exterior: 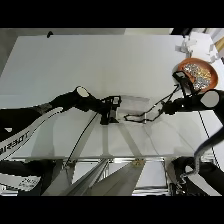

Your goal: Fold the box and place the chain.

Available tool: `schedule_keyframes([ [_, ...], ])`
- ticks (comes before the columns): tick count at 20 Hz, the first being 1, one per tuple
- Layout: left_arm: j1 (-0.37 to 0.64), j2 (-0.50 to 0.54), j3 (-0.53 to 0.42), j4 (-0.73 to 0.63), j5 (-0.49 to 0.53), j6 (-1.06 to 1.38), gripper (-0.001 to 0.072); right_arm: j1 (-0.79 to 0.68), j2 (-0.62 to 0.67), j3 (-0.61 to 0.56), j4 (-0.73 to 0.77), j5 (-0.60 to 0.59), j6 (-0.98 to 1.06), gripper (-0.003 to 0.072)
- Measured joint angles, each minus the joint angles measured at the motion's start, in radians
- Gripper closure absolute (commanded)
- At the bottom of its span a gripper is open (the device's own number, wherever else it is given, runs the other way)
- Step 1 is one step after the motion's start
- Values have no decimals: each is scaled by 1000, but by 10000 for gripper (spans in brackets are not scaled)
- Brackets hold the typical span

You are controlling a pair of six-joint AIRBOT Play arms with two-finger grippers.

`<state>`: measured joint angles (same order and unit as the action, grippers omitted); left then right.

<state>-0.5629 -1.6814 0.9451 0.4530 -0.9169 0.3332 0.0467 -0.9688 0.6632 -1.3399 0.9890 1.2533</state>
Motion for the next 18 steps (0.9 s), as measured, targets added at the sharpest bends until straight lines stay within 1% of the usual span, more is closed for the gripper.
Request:
schedule_keyframes([
  [3,0,0,0,0,0,0,504,-3,-98,-4,-21,-37,4,391],
  [6,0,0,0,0,0,0,504,40,-172,-5,-68,-61,11,393],
  [9,0,0,0,0,0,0,504,82,-218,-5,-148,-86,74,395],
  [12,0,0,0,0,0,0,504,102,-238,-5,-244,-102,148,406],
  [13,0,0,0,0,0,0,504,105,-241,-5,-265,-106,165,435],
  [16,0,0,0,0,0,0,504,111,-251,-5,-301,-113,194,599],
  [17,0,0,0,0,0,0,504,112,-253,-5,-307,-115,199,668],
  [18,0,0,0,0,0,0,504,113,-254,-5,-311,-115,203,673],
])
